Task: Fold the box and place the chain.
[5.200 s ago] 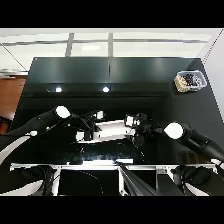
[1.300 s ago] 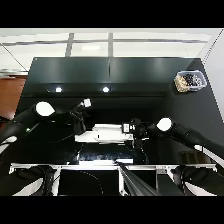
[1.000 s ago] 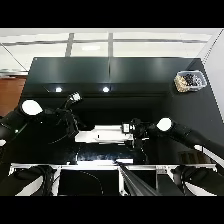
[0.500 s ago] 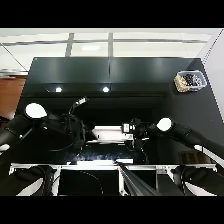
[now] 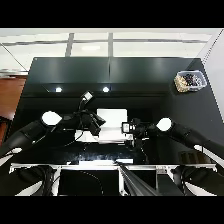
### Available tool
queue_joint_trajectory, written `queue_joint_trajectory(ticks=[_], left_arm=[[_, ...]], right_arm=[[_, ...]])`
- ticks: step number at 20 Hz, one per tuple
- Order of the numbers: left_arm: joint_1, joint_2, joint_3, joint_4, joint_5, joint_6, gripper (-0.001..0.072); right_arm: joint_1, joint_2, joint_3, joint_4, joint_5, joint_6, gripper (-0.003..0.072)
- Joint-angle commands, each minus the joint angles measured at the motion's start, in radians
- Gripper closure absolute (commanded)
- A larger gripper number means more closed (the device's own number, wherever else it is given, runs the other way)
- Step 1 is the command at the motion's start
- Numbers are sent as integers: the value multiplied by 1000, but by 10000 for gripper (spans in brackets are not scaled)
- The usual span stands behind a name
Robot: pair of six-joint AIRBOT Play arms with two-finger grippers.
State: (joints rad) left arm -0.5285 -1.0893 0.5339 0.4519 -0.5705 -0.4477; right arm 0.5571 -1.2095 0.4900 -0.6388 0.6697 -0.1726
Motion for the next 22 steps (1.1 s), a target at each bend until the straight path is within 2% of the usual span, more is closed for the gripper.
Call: queue_joint_trajectory(ticks=[1,2,7,9,15,17,19,22], left_arm=[[-15,-47,-2,8,101,11,681],[-15,-56,-2,8,103,11,680],[-17,-71,-2,19,95,11,681],[-20,-86,-2,39,53,10,681],[-19,-93,-2,155,-18,10,680],[-15,-93,1,249,-8,10,680],[10,-84,28,301,-24,9,679],[86,-15,76,304,-69,9,677]], right_arm=[[0,0,0,0,2,0,313],[0,0,0,-1,3,-1,387],[0,0,0,-1,3,-1,381],[0,0,0,0,3,-1,380],[0,0,0,0,2,0,381],[0,0,0,0,3,0,381],[0,0,0,0,3,0,381],[0,0,0,0,3,0,381]])
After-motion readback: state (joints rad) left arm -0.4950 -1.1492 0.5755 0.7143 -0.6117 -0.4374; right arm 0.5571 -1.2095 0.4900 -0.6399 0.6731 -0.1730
